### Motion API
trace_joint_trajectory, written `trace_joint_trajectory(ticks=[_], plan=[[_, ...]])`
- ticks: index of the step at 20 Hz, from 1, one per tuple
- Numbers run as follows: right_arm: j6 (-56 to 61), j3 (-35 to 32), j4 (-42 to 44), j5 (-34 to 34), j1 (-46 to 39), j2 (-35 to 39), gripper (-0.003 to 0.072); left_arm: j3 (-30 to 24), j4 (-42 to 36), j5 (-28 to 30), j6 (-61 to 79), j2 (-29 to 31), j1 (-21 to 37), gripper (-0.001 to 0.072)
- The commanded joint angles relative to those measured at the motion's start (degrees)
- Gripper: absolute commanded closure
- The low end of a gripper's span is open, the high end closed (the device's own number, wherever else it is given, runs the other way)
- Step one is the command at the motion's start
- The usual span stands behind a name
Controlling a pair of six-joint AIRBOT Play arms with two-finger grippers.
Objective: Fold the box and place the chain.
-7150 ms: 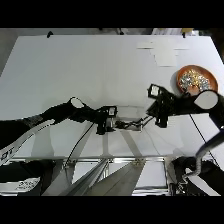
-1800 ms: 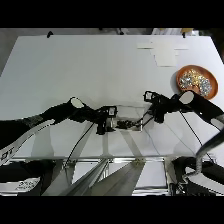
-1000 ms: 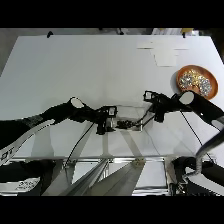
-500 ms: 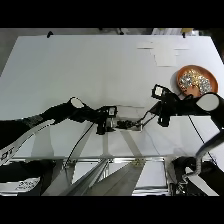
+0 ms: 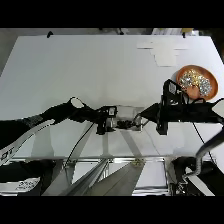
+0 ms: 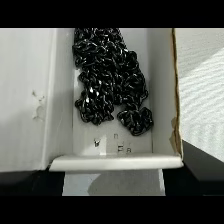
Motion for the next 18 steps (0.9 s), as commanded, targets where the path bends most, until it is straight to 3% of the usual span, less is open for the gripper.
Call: trace_joint_trajectory(ticks=[1, 4, 11, 14, 18], plan=[[-1.6, 0.0, 4.1, -8.6, 6.6, -2.1, 0.0670, 0.0, 0.0, 0.0, 0.0, 0.0, 0.0, 0.0350], [-1.4, 0.0, 3.8, -15.2, 10.0, -6.7, 0.0670, 0.0, 0.0, 0.0, 0.0, 0.0, 0.0, 0.0350], [-0.1, 0.0, 2.7, -15.2, 11.7, -17.2, 0.0667, 0.0, 0.0, 0.0, 0.0, 0.0, 0.0, 0.0350], [0.0, 0.0, 2.6, -18.3, 14.4, -18.3, 0.0505, 0.0, 0.0, 0.0, 0.0, 0.0, 0.0, 0.0350], [-0.1, 0.1, -1.7, -16.0, 14.5, -17.4, 0.0485, 0.0, 0.0, 0.0, 0.0, 0.0, 0.0, 0.0350]])
